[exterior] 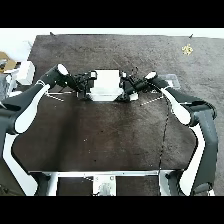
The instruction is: Fold the box and place the chain.
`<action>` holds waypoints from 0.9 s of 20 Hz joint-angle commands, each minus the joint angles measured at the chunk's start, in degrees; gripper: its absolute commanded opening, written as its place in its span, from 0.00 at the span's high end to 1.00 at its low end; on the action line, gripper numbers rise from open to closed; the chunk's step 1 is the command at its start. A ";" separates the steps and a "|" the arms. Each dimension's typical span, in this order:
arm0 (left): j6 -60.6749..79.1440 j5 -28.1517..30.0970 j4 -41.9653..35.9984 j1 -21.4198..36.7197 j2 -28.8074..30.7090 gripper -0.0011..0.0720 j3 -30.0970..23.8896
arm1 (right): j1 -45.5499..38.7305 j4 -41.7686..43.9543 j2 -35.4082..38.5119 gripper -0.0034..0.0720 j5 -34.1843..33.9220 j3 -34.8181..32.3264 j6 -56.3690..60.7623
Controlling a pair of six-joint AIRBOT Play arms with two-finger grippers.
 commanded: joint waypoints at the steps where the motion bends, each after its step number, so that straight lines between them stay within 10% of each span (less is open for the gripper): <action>1: 0.46 1.40 -0.48 0.00 -0.50 0.09 0.00 | -0.02 0.02 0.00 0.30 0.00 0.02 0.02; 5: 0.33 1.36 -0.15 0.00 -0.50 0.10 0.00 | -0.02 0.00 0.00 0.30 0.00 0.02 0.00; 13: 0.28 1.18 0.42 0.00 -0.50 0.60 0.00 | -0.02 0.00 0.00 0.30 0.00 0.04 0.02; 18: 1.53 0.42 -2.23 0.00 -0.74 0.60 0.00 | -0.02 0.00 0.00 0.30 0.00 0.02 0.02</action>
